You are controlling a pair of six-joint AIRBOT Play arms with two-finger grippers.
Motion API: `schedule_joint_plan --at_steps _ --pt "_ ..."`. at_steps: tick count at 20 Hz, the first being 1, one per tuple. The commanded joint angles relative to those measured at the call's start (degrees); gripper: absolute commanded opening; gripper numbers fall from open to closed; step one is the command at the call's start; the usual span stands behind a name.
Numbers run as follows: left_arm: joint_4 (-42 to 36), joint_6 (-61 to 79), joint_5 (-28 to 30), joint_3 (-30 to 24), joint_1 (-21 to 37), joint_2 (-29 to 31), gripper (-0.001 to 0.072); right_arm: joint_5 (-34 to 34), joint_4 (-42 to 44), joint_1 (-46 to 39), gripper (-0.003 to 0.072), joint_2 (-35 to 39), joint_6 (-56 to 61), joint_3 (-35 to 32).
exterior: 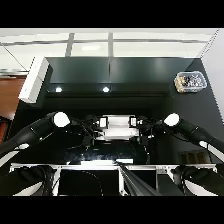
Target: Fold the box and place the chain.
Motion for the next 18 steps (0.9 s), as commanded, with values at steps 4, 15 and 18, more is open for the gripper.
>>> schedule_joint_plan --at_steps 4,15,18 --pt "-11.9 -0.1 3.7 0.0 -0.1 -3.5 0.0148 0.0 0.0 0.0 0.0203 0.0 0.0 0.0" --pt "-13.4 2.5 3.6 0.0 -0.2 -5.6 0.0374 0.0 0.0 0.0 0.0203 0.0 0.0 0.0" --pt "-13.4 2.6 3.6 0.0 -0.1 -5.3 0.0108 -0.2 0.1 0.0 0.0203 0.0 0.2 0.0"
